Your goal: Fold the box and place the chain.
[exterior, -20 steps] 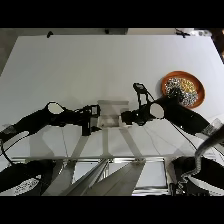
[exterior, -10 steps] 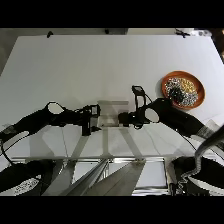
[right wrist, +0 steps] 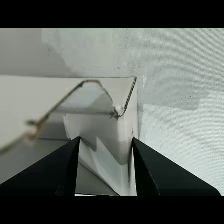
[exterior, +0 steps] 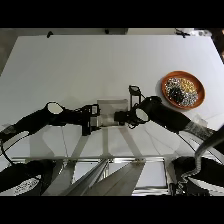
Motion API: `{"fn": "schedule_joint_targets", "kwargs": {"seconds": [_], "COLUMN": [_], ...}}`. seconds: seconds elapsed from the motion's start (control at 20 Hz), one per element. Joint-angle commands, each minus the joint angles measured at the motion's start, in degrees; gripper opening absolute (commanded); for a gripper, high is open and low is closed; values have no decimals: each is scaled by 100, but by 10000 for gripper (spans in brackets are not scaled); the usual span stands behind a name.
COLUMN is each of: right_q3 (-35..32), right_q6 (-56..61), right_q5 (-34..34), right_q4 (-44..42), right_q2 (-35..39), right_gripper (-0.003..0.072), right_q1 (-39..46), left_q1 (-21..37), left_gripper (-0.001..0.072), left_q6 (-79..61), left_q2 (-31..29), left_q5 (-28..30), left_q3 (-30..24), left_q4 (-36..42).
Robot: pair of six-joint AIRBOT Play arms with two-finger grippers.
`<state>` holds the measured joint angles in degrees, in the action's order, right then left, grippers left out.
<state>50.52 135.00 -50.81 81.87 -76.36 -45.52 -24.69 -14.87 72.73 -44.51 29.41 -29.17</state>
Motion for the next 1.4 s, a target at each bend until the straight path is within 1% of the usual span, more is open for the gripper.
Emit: {"fn": "schedule_joint_targets", "kwargs": {"seconds": [0.0, 0.1, 0.2, 0.25, 0.3, 0.35, 0.4, 0.45, 0.55, 0.75, 0.8, 0.9, 0.95, 1.1, 1.15, 1.2, 1.25, 1.3, 1.35], "right_q3": [289, 393, 428, 428, 428, 428, 428, 428, 428, 428, 428, 428, 428, 428, 428, 428, 428, 426, 426], "right_q6": [175, 177, 179, 181, 179, 170, 170, 168, 76, -203, -201, -214, -326, -503, -503, -503, -503, -503, -505], "right_q5": [-450, -409, -457, -531, -643, -728, -756, -763, -721, -715, -713, -713, -706, -715, -726, -763, -837, -933, -1016], "right_q4": [221, 308, 476, 494, 529, 551, 610, 662, 710, 688, 686, 702, 734, 855, 855, 881, 903, 922, 929], "right_q2": [-317, -396, -396, -396, -396, -396, -396, -396, -396, -396, -396, -396, -396, -396, -402, -420, -450, -490, -533], "right_gripper": [367, 363, 332, 311, 255, 218, 212, 185, 10, 14, 73, 374, 415, 386, 332, 256, 211, 172, 166], "right_q1": [-20, -63, -103, -103, -103, -114, -153, -210, -321, -444, -455, -481, -514, -586, -584, -584, -586, -586, -586], "left_q1": [-4, -4, -4, -4, -4, -4, -4, -4, -4, -4, -4, -4, -4, -4, -4, -4, -4, -4, -4], "left_gripper": [87, 87, 87, 87, 87, 87, 87, 87, 87, 87, 87, 87, 87, 87, 87, 87, 87, 87, 87], "left_q6": [-13, -13, -13, -11, -13, -11, -13, -11, -11, -13, -11, -13, -13, -13, -11, -13, -13, -13, -13], "left_q2": [-4, -4, -4, -4, -4, -4, -4, -4, -4, -4, -4, -4, -4, -4, -4, -4, -4, -4, -4], "left_q5": [-31, -31, -28, -31, -31, -28, -28, -31, -31, -31, -31, -31, -28, -28, -31, -31, -28, -31, -28], "left_q3": [2, 2, 2, 2, 2, 2, 2, 2, 2, 2, 2, 2, 2, 2, 2, 2, 2, 2, 2], "left_q4": [-2, -2, -2, -2, -2, -2, -2, -2, -2, -2, -2, -2, -2, -2, -2, -2, -2, -2, -2]}}
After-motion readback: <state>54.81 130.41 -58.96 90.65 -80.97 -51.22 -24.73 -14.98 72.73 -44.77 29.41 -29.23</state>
